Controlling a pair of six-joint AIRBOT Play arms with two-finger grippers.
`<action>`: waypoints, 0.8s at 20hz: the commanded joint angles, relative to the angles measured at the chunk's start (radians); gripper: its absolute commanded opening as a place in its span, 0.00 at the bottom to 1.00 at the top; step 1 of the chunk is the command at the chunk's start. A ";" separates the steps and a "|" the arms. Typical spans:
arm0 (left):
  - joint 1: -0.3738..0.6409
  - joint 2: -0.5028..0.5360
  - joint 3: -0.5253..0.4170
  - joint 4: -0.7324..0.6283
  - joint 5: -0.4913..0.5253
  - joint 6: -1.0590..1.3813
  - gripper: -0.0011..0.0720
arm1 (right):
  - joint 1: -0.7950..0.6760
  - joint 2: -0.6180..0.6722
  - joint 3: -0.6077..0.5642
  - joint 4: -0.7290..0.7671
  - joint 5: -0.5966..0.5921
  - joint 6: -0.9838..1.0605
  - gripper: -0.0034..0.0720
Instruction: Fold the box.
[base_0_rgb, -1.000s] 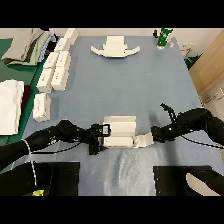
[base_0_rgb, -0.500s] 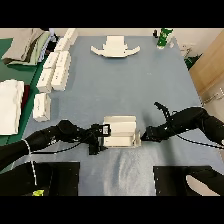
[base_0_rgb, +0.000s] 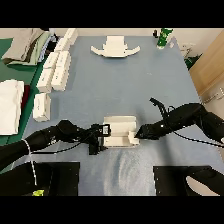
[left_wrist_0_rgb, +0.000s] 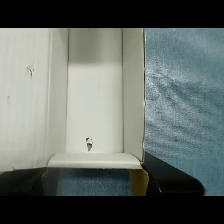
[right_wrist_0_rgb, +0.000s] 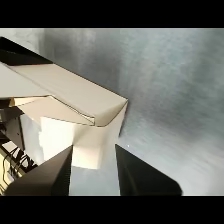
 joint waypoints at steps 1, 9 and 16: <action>0.000 0.000 0.001 0.000 0.000 0.000 0.65 | 0.093 0.000 0.004 -0.047 0.087 0.105 0.61; 0.000 0.000 0.001 0.000 0.000 0.000 0.65 | 0.400 -0.003 0.113 -0.502 0.188 0.678 0.61; 0.000 0.000 0.001 0.000 0.000 0.000 0.65 | 0.534 -0.099 0.175 -0.559 0.165 0.892 0.60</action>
